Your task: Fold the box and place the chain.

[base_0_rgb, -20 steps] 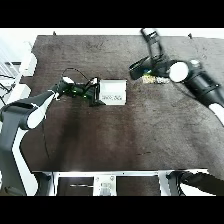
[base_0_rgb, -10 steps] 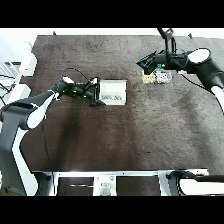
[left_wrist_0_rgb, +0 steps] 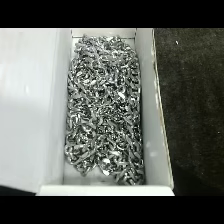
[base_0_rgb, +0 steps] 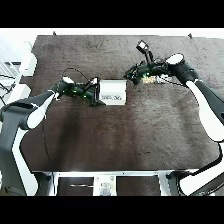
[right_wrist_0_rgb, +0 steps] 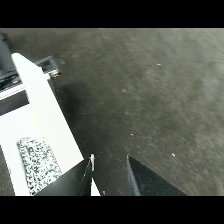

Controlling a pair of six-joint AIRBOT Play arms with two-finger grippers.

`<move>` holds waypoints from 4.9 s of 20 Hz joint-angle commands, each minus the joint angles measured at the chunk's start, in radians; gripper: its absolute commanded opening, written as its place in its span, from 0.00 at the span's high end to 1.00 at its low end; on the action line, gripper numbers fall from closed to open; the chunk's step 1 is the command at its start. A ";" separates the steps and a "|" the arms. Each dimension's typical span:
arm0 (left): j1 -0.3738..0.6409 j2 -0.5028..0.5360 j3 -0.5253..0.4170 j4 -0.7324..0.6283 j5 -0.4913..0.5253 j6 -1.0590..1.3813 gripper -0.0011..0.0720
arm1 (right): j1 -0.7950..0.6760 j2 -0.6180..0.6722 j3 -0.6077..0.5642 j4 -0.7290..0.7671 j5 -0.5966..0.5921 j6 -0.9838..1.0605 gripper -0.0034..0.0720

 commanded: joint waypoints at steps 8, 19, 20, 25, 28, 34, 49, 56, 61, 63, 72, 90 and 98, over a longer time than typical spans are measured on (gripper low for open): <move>0.000 0.000 0.000 0.000 0.000 0.000 0.31 | 0.045 -0.021 0.014 -0.052 0.254 -0.026 0.60; 0.000 0.000 0.000 0.000 0.000 0.000 0.31 | 0.099 -0.035 0.014 -0.084 0.225 -0.060 0.56; 0.000 0.000 0.000 0.000 0.000 0.000 0.31 | 0.100 -0.040 0.014 -0.084 0.225 -0.063 0.56; 0.000 0.000 0.000 0.000 0.000 0.000 0.31 | 0.100 -0.058 0.014 -0.089 0.225 -0.078 0.56; 0.000 0.000 0.000 0.000 0.000 0.000 0.31 | 0.101 -0.063 0.014 -0.111 0.226 -0.078 0.53; 0.000 0.000 0.000 0.000 0.000 0.000 0.31 | 0.115 -0.076 0.014 -0.134 0.216 -0.084 0.45; 0.000 0.000 0.000 0.000 0.000 0.000 0.31 | 0.115 -0.074 0.058 -0.137 0.238 -0.100 0.42; 0.000 0.000 0.000 0.000 0.000 0.000 0.31 | 0.115 -0.080 0.052 -0.148 0.260 -0.082 0.42; 0.000 0.000 0.000 0.000 0.000 0.000 0.31 | 0.114 -0.108 0.053 -0.155 0.142 -0.082 0.42; 0.000 0.000 0.000 0.000 0.000 0.000 0.31 | 0.114 -0.108 0.056 -0.154 0.139 -0.082 0.42; 0.000 0.000 0.000 0.000 0.000 0.000 0.31 | 0.115 -0.066 0.058 -0.152 0.149 -0.082 0.42; 0.000 0.000 0.000 0.000 0.000 0.000 0.31 | 0.129 -0.088 0.054 -0.163 0.193 -0.085 0.28; 0.000 0.000 0.000 0.000 0.000 0.000 0.31 | 0.133 -0.091 0.056 -0.189 0.111 -0.085 0.27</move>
